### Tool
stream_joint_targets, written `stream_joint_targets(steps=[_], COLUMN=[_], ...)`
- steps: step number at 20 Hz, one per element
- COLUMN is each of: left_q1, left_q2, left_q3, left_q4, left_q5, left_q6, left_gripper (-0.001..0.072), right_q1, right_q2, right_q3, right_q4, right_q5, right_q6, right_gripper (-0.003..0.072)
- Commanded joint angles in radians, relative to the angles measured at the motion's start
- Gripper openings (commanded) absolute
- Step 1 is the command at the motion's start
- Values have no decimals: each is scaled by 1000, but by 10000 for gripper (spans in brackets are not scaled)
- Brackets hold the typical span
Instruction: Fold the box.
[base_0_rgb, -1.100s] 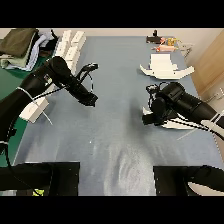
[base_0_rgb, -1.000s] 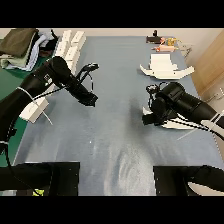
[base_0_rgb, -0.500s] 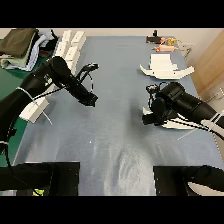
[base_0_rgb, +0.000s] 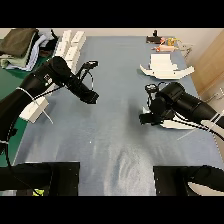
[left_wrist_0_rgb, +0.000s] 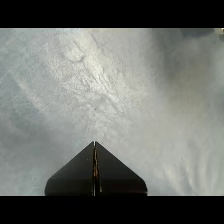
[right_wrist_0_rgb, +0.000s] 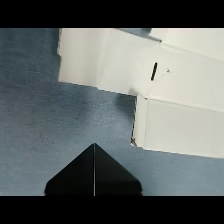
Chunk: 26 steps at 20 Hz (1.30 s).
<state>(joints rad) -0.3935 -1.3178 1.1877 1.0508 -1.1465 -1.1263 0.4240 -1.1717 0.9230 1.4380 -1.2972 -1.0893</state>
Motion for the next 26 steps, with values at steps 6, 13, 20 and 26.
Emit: stream_joint_targets(steps=[6,13,20,26], left_q1=[0,0,0,0], left_q2=[0,0,0,0], left_q3=[0,0,0,0], left_q4=[-8,-20,-66,-101], left_q5=[108,102,95,97], left_q6=[0,-69,-84,-98], left_gripper=[17,18,19,19], right_q1=[-48,-653,-1119,-1228], right_q2=[-1,-84,-308,-430], right_q3=[127,353,354,431], right_q4=[-192,-169,111,236], right_q5=[-15,-109,-121,-142], right_q6=[-49,-282,-537,-663], right_gripper=[3,307,597,587])
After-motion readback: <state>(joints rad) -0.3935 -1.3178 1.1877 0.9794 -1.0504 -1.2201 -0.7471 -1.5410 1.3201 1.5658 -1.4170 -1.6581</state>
